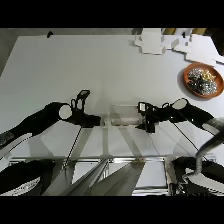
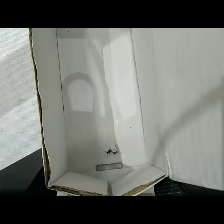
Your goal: Fold the box and place the chain.
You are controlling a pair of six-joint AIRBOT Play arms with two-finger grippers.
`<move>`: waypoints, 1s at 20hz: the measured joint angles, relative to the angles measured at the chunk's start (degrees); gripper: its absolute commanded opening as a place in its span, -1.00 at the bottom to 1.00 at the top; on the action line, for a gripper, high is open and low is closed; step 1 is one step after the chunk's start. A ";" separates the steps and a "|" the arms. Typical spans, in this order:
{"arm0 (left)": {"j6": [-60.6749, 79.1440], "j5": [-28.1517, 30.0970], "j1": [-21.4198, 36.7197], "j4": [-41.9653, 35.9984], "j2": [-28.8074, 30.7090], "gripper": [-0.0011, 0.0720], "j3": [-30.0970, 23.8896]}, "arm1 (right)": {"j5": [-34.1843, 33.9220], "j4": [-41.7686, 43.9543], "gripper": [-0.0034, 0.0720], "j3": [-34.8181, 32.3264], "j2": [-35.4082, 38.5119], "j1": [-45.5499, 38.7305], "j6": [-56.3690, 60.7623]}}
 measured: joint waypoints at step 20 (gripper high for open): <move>5.53 2.21 -3.87 -11.54 1.68 -0.29 4.57 | 0.00 0.00 -0.07 0.02 0.00 0.00 -0.02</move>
